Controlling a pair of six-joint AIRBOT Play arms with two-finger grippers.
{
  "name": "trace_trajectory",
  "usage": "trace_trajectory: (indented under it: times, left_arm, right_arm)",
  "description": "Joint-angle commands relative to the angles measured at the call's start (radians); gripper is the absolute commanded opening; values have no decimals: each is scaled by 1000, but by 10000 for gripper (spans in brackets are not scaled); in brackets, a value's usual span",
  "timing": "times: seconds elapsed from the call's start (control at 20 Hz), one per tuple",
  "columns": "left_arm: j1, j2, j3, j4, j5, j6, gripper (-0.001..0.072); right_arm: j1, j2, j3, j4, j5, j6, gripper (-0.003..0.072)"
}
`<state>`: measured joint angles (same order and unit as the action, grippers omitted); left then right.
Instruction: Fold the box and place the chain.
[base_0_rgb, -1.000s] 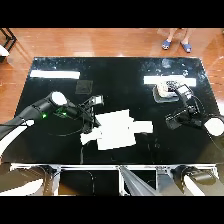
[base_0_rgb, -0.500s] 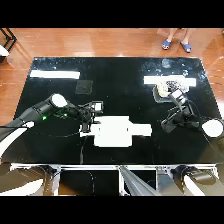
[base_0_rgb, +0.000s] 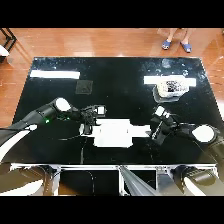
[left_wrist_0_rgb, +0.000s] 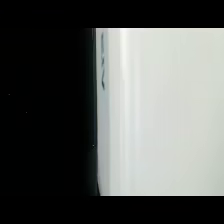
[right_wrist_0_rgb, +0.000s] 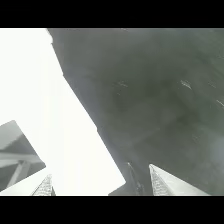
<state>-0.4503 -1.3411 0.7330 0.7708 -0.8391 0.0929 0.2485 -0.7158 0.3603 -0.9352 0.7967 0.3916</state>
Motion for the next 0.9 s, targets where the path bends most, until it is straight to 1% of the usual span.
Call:
trace_trajectory:
  times: [0.0,0.2,0.4,0.65,0.85]
  left_arm:
    - [-3,-1,-4,5,16,-25,17]
    - [-6,-1,-4,6,17,-25,17]
    - [-6,-3,-4,22,20,-22,18]
    - [-6,-3,-3,36,24,-22,19]
    - [-6,-3,-3,36,24,-22,19]
  right_arm:
    - [90,-26,-13,19,-7,-88,701]
    - [196,-105,-16,21,-27,-132,700]
    - [277,-151,-16,22,-134,-135,700]
    - [297,-184,-16,23,-153,-146,700]
    - [297,-186,-16,42,-149,-171,700]
